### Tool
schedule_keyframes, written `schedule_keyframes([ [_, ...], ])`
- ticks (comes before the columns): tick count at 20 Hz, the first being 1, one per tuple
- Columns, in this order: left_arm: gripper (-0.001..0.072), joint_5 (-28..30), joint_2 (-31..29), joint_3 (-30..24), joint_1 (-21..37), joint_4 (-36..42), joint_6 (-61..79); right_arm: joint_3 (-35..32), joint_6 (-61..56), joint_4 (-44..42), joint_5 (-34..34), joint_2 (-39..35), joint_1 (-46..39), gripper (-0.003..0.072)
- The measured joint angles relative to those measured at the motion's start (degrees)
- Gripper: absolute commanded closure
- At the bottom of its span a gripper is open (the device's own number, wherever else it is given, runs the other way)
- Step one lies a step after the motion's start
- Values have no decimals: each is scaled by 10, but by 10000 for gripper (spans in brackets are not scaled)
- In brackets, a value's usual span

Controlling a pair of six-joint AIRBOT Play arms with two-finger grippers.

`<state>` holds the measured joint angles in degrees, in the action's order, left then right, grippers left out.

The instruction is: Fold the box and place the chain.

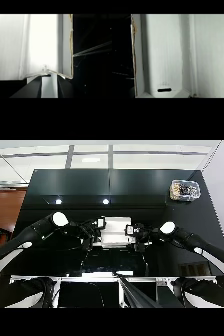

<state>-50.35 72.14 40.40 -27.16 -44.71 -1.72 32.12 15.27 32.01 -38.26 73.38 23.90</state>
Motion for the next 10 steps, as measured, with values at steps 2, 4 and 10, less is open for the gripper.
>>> schedule_keyframes([
  [2, 482, 9, 4, 0, -2, 14, 0, 0, 0, 0, 0, 0, 0, 383],
  [4, 482, 20, 14, 0, -4, 31, 0, 0, 0, 0, 0, 0, 0, 383],
  [10, 626, 32, 40, 0, -6, 79, 0, 0, 0, 0, 0, 0, 0, 382],
])
